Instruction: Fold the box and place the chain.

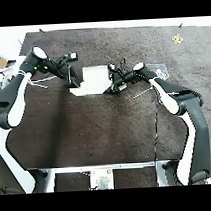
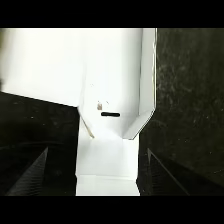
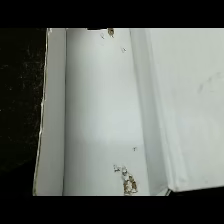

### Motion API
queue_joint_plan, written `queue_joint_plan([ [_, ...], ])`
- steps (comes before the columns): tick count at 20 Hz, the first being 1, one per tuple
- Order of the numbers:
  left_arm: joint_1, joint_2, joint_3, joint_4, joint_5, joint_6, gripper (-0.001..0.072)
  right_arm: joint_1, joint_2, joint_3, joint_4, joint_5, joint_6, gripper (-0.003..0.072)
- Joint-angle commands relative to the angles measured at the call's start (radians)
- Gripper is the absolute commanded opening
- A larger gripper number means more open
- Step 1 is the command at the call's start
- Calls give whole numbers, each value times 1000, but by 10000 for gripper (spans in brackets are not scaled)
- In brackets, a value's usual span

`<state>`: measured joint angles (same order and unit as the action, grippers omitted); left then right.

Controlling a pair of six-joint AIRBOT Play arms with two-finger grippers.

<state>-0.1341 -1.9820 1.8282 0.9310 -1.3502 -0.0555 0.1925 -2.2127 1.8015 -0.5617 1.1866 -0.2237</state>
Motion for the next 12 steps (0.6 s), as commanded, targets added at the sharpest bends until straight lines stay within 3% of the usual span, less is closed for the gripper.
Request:
queue_joint_plan([
  [1, -32, 1, -98, 58, 98, 65, 713, 0, -1, 0, 0, 0, 0, 438],
  [5, -56, 1, -146, 44, 178, 92, 713, 0, -1, 0, 0, 0, 0, 439],
  [12, -63, 1, -146, 5, 190, 90, 712, 0, -1, 0, 0, 0, 0, 439],
])
